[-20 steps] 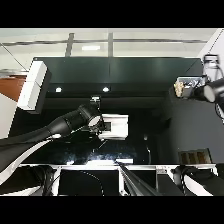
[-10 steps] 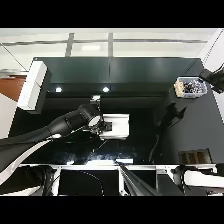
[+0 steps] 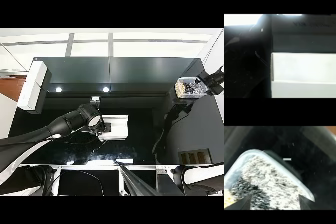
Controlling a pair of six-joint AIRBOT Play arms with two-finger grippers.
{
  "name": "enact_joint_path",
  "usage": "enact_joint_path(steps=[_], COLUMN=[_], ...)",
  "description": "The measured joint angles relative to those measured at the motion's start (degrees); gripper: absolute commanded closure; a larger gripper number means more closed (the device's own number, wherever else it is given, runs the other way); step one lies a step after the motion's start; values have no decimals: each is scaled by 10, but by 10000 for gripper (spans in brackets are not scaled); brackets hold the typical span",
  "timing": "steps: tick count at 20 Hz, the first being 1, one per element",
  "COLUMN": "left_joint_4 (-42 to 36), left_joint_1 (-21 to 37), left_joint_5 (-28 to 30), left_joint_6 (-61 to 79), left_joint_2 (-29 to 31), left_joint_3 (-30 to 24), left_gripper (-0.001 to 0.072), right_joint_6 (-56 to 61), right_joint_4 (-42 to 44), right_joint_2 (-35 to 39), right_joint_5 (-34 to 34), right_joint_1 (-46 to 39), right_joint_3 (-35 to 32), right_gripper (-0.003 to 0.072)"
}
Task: Fold the box and place the chain.
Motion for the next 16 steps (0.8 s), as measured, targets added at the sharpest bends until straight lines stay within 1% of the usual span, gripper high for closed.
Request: enact_joint_path(steps=[3, 9, 14, 15, 16], left_joint_4=[0, 0, 0, 0, 0], left_joint_1=[0, 0, 0, 0, 0], left_joint_5=[-2, -4, -4, -4, -4], left_joint_6=[0, 0, 0, 0, 0], left_joint_2=[0, 0, 0, 0, 0], left_joint_3=[0, 0, 0, 0, 0], left_gripper=[677, 676, 676, 677, 676], right_joint_6=[2, -7, -8, -8, -9], right_joint_4=[7, 12, 15, 16, 16], right_joint_2=[-10, -19, -40, -46, -50], right_joint_5=[-12, -14, -18, -21, -23], right_joint_1=[-1, -3, -3, -3, -3], right_joint_3=[6, 21, 23, 23, 23], right_gripper=[24, 24, 26, 66, 223])
